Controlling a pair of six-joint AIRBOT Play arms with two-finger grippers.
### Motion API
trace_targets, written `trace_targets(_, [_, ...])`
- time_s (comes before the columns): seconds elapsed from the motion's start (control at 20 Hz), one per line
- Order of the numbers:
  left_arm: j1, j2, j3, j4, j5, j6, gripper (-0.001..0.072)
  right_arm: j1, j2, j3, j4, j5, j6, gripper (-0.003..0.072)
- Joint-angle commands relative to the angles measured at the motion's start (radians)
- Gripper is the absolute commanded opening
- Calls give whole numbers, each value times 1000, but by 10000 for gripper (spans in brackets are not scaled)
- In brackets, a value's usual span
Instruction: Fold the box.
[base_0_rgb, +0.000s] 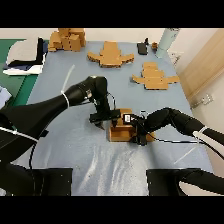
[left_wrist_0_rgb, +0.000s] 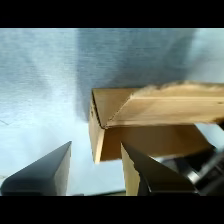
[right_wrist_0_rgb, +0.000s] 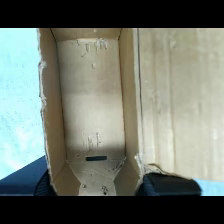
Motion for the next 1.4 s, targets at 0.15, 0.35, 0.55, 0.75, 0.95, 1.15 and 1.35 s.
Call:
trace_targets(0.15, [203, 0, 52, -183, -53, 306, 477, 1, 0, 0, 0, 1, 0, 571])
trace_targets(0.35, [314, 0, 66, -173, -119, 753, 17, 1, 0, 0, 0, 0, 0, 571])
trace_targets(0.55, [335, 2, 51, -161, -134, 1123, 12, 1, 0, 0, 0, 1, 0, 571])
trace_targets(0.75, [272, 85, -99, -157, -20, 1331, 8, 1, -1, 0, -1, 0, 0, 571])
trace_targets(0.95, [172, 285, -372, -164, 237, 1464, 8, 1, 0, 0, 0, 0, 0, 571])
trace_targets(1.15, [154, 420, -602, -264, 468, 1830, 14, 1, 0, 0, 0, 0, 0, 571])
trace_targets(1.35, [149, 402, -713, -349, 558, 2152, 698, 1, 0, 0, 0, 0, 0, 571])
